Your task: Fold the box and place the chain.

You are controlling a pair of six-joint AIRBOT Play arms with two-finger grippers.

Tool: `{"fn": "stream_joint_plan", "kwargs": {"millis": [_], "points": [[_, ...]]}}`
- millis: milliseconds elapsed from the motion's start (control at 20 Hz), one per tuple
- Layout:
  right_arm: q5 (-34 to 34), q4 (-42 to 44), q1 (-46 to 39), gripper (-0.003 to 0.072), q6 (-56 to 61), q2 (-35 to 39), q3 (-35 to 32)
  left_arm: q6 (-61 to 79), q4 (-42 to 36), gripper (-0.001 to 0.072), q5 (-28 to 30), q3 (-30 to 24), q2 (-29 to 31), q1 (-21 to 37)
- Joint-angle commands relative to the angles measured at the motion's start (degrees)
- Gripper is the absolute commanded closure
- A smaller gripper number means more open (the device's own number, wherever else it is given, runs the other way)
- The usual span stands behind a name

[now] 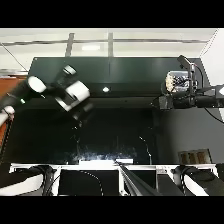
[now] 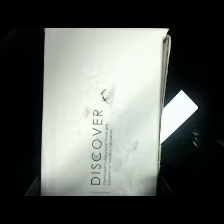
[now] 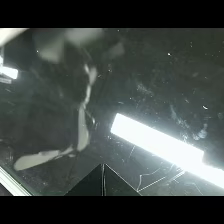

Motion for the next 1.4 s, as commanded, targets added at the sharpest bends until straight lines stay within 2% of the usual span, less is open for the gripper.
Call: {"fn": "stream_joint_plan", "kwargs": {"millis": [0,150,200,300,450,550,600,650,800,900,1050,1100,1150,1200,1250,1300,1350], "points": [[0.02,0.13,-0.02,0.0675,0.92,0.02,0.00,-8.04,1.40,0.0435,-7.21,16.59,-12.63,15.82],[1.42,1.68,-0.02,0.0675,2.75,0.02,0.00,-15.45,7.54,0.0435,-14.21,35.01,-25.81,20.11],[2.27,3.93,0.09,0.0675,2.75,0.02,0.00,-16.74,7.04,0.0435,-15.28,40.63,-29.66,21.05],[2.67,6.32,0.52,0.0675,2.71,0.02,0.00,-16.90,6.43,0.0435,-15.72,49.00,-35.39,21.14],[2.05,5.03,1.18,0.0675,2.73,0.02,0.00,-20.20,7.87,0.0434,-16.33,58.75,-42.45,20.76],[1.05,5.05,1.16,0.0675,2.75,0.02,0.00,-24.11,7.61,0.0420,-15.63,60.92,-45.11,20.94],[0.59,4.92,1.18,0.0675,2.75,0.02,0.00,-24.04,8.46,0.0311,-15.61,60.87,-45.55,20.68],[0.33,4.90,1.16,0.0675,2.75,0.02,0.00,-24.35,10.03,-0.0011,-15.91,60.81,-45.51,20.31],[0.37,4.92,1.18,0.0675,2.73,0.02,0.00,-24.44,12.39,-0.0003,-17.94,60.81,-41.92,19.06],[0.35,4.90,1.16,0.0675,2.71,0.02,0.00,-26.03,12.61,-0.0002,-21.62,60.78,-37.33,18.51],[0.35,4.87,1.14,0.0675,2.40,0.02,0.04,-34.18,13.44,0.0001,-34.88,60.65,-29.90,18.56],[0.39,4.66,1.07,0.0675,2.16,0.02,0.24,-37.64,14.01,0.0035,-40.68,60.63,-27.80,18.64],[0.46,3.74,1.03,0.0675,2.16,0.09,0.74,-41.83,14.25,0.0292,-47.04,60.19,-25.64,18.64],[0.90,1.73,1.03,0.0675,2.19,0.15,1.49,-43.21,13.09,0.0618,-52.61,59.06,-23.58,18.62],[2.05,-1.60,1.03,0.0675,2.49,0.22,2.62,-43.30,9.29,0.0682,-56.33,56.37,-20.85,18.16],[3.13,-5.44,1.03,0.0676,4.39,0.48,3.45,-43.30,6.14,0.0683,-56.48,52.78,-17.44,17.25],[3.41,-10.05,1.05,0.0676,8.07,1.38,3.67,-43.30,4.04,0.0683,-52.54,47.25,-12.26,15.43]]}}
